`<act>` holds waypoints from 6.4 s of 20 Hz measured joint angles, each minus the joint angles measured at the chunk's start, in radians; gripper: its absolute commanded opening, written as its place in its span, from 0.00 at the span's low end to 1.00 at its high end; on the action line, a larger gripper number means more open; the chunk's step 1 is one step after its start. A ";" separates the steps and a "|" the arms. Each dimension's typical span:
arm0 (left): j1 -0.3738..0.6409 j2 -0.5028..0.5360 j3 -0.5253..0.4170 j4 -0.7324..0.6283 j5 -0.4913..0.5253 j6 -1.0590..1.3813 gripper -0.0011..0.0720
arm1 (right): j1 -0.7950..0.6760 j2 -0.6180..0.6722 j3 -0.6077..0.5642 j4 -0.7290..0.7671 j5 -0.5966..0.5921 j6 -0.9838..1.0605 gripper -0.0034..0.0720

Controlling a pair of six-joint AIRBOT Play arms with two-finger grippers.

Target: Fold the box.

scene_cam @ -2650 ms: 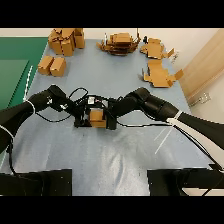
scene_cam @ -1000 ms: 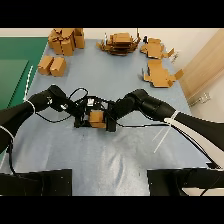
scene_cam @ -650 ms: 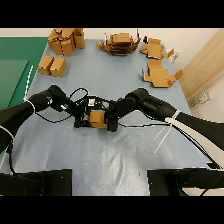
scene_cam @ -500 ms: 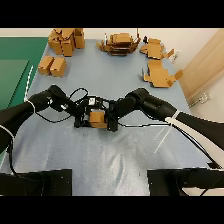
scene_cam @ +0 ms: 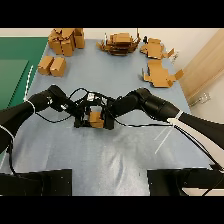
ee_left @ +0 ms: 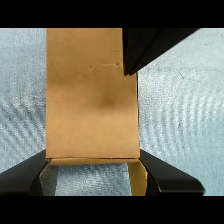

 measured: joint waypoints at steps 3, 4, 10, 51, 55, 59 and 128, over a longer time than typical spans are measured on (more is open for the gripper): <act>0.000 0.000 0.000 0.000 0.000 0.000 0.42 | 0.000 -0.017 0.000 0.019 0.010 0.000 0.05; 0.000 0.000 0.000 0.000 0.000 0.000 0.42 | 0.000 -0.026 0.000 0.027 0.011 0.000 0.05; -0.001 0.000 0.000 0.001 0.002 0.001 0.42 | -0.001 -0.062 0.002 0.051 -0.010 0.000 0.05; 0.593 0.084 0.311 0.235 0.325 -0.974 0.42 | -0.314 0.505 -0.259 -0.601 0.024 0.668 0.05; 0.628 0.017 0.313 0.245 0.342 -1.003 0.42 | -0.320 0.497 -0.262 -0.600 0.029 0.671 0.05; 0.599 -0.084 0.318 0.247 0.399 -1.014 0.42 | -0.321 0.490 -0.263 -0.593 0.032 0.673 0.05; -0.122 0.193 0.649 0.107 -0.225 -1.234 0.94 | -0.321 0.417 -0.262 0.136 0.001 0.520 0.06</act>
